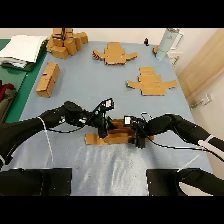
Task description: Fold the box.
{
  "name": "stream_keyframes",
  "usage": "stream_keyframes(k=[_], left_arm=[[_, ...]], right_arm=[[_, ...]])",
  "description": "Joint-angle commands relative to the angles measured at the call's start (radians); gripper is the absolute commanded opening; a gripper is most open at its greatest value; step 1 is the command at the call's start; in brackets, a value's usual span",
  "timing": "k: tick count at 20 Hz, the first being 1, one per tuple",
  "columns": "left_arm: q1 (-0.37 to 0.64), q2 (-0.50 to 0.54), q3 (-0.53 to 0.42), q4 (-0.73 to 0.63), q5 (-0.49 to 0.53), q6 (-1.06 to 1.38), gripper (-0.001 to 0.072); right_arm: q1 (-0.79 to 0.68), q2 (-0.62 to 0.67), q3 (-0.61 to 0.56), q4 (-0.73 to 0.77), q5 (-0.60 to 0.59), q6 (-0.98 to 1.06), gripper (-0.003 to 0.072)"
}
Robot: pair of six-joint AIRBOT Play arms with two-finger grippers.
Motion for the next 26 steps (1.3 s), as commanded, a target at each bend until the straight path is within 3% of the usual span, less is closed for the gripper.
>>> stream_keyframes(k=[1,25,26], left_arm=[[0.000,0.000,0.000,0.000,0.011,0.000,0.0013],[0.000,0.000,0.000,0.001,0.007,-0.039,0.0019],[0.000,0.002,0.000,0.001,0.012,-0.045,0.0217]], right_arm=[[0.000,-0.003,0.001,-0.002,0.008,0.000,0.0514],[-0.001,-0.003,0.001,0.002,0.013,0.000,0.0514],[-0.001,-0.003,0.001,0.002,0.013,0.000,0.0514]])
